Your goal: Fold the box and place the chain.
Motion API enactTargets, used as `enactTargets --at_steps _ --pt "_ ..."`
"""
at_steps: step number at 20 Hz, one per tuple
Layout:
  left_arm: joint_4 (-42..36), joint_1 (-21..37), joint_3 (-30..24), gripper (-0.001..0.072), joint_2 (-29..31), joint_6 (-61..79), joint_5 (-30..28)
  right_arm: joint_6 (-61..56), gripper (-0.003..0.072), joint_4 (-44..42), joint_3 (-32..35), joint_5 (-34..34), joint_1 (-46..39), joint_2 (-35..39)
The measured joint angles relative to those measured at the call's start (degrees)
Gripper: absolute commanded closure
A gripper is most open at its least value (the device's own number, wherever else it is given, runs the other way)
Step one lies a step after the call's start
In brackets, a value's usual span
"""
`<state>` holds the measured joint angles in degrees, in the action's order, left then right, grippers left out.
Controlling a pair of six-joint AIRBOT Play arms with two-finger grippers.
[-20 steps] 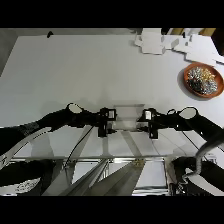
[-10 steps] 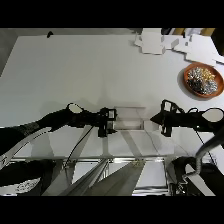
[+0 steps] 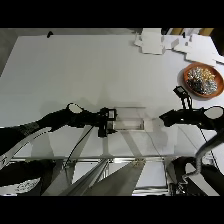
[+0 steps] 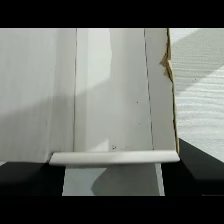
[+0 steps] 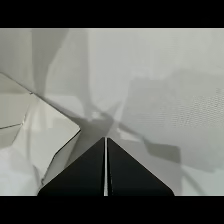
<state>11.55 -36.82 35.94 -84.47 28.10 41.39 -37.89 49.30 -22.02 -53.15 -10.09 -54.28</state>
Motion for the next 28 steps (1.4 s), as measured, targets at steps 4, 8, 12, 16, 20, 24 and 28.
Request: enactTargets --at_steps 4,8,12,16,20,24,28 --pt "0.0 0.0 0.0 0.0699 0.0 0.0 0.0 -7.7 0.0665 0.0 0.0 -2.6 1.8 -5.8" --pt "0.0 0.0 0.0 0.0699 0.0 0.0 0.0 -10.5 0.0664 -0.2 0.0 -4.5 4.2 -8.6" --pt "0.0 0.0 0.0 0.0699 0.0 0.0 0.0 -11.6 0.0482 -2.0 0.0 -6.9 5.4 -7.7" --pt "0.0 0.0 0.0 0.0699 0.0 0.0 0.0 -11.9 0.0375 -4.7 0.0 -8.3 5.7 -2.6" --pt "0.0 0.0 0.0 0.0699 0.0 0.0 0.0 -12.9 0.0366 -8.9 0.0 -9.2 5.8 0.3" --pt "0.0 0.0 0.0 0.0699 0.0 0.0 0.0 -13.6 0.0340 -11.2 0.0 -10.0 7.1 1.1" --pt "0.0 0.0 0.0 0.0699 0.0 0.0 0.0 -17.0 0.0282 -10.9 0.0 -6.7 11.4 1.3"
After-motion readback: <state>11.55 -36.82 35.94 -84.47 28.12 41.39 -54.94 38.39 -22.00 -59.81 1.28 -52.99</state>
